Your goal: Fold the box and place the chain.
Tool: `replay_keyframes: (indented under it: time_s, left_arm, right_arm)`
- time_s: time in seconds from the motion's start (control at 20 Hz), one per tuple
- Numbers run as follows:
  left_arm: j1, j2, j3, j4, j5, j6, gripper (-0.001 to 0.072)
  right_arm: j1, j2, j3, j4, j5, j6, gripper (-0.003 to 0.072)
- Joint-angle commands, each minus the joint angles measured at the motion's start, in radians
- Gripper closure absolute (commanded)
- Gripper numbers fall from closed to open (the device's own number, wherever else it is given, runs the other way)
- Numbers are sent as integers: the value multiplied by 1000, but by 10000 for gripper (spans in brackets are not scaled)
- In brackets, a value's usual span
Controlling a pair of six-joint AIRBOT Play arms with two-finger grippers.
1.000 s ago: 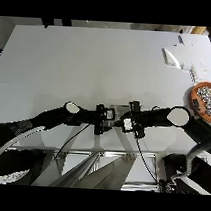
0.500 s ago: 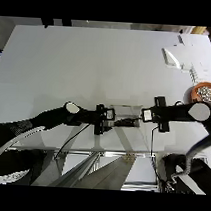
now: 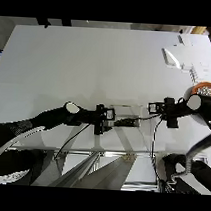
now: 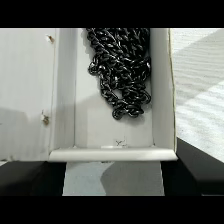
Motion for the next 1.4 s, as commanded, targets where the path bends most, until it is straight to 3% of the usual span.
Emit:
replay_keyframes:
  time_s: [0.0, 0.35, 0.45, 0.55, 0.75, 1.0, 1.35]
  left_arm:
    - [0, 1, 0, 0, 0, 0, 395]
    - [0, 1, 0, 0, 0, 0, 395]
    - [0, 1, 0, 0, 0, 0, 395]
    - [0, 1, 0, 0, 0, 0, 395]
    - [0, 1, 0, 0, 0, 0, 395]
    - [0, 1, 0, 0, 0, 0, 395]
    - [0, 1, 0, 0, 0, 0, 395]
  right_arm:
    - [-5, -59, 1, -14, -39, -30, 530]
    - [-5, -96, 1, 67, -96, -101, 532]
    - [-5, -109, 1, 65, -83, -101, 537]
    - [-5, -111, 1, 62, -61, -101, 588]
    - [-5, -110, 1, 62, -40, -101, 591]
    - [-5, -110, 0, 62, 5, -101, 672]
    - [10, -81, 0, 63, 62, -96, 671]
